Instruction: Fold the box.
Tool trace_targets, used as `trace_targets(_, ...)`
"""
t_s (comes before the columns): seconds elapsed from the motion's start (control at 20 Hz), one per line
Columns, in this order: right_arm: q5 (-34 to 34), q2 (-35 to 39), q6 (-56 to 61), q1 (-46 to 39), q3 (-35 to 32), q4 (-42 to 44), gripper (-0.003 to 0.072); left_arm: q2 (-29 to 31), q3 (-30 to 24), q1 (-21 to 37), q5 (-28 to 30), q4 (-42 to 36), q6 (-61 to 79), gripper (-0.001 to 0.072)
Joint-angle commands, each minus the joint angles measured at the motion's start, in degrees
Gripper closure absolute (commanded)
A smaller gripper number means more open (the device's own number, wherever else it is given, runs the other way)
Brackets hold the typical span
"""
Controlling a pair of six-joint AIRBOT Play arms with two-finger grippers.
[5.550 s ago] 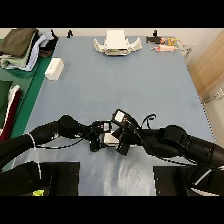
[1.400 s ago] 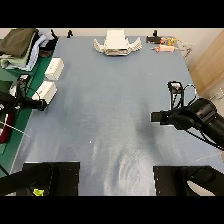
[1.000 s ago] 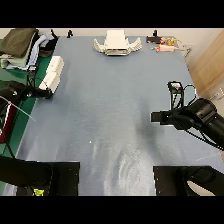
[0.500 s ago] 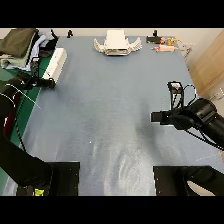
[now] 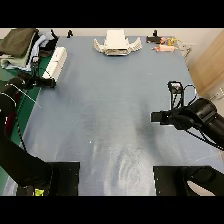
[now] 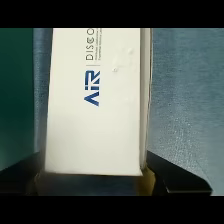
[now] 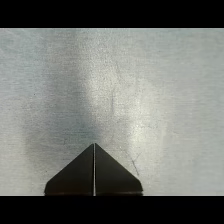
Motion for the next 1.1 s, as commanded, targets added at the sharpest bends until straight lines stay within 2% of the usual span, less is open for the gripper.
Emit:
trace_targets(0.0, 0.00, -0.02, 0.02, 0.04, 0.04, 0.00, 0.0680, 1.92, 0.09, 0.55, -2.97, 0.83, -0.66, 0.0011)
trace_targets(0.15, 0.02, -0.02, 0.02, 0.04, 0.04, 0.00, 0.0681, 7.19, 0.09, 2.23, -11.34, 4.46, -0.79, 0.0011)
trace_targets(0.35, 0.02, -0.02, 0.02, 0.04, 0.04, 0.00, 0.0680, 17.31, 0.09, 4.07, -22.29, 11.02, -6.97, 0.0012)
trace_targets(0.45, 0.02, -0.02, 0.02, 0.04, 0.04, 0.00, 0.0681, 23.06, 0.09, 4.22, -28.22, 11.15, -10.73, 0.0014)
trace_targets(0.5, 0.02, -0.02, 0.02, 0.04, 0.04, 0.00, 0.0680, 25.81, 0.09, 3.85, -31.45, 10.32, -12.66, 0.0099)
trace_targets(0.55, 0.00, -0.02, 0.02, 0.04, 0.04, 0.00, 0.0680, 28.30, 0.09, 3.06, -35.04, 8.70, -14.47, 0.0476)
trace_targets(0.6, 0.02, -0.02, 0.02, 0.04, 0.04, 0.00, 0.0681, 30.23, 0.09, 1.97, -38.75, 7.37, -14.34, 0.0697)
trace_targets(0.8, 0.02, -0.02, 0.02, 0.04, 0.04, 0.00, 0.0681, 33.18, 0.07, -8.48, -48.81, 6.91, -18.47, 0.0697)
trace_targets(0.9, 0.02, -0.02, 0.02, 0.04, 0.04, 0.00, 0.0680, 32.68, -0.15, -15.76, -48.70, 7.15, -23.37, 0.0697)
trace_targets(1.05, 0.02, -0.02, 0.02, 0.04, 0.04, 0.00, 0.0680, 32.04, -3.19, -25.97, -43.28, 7.74, -26.62, 0.0697)
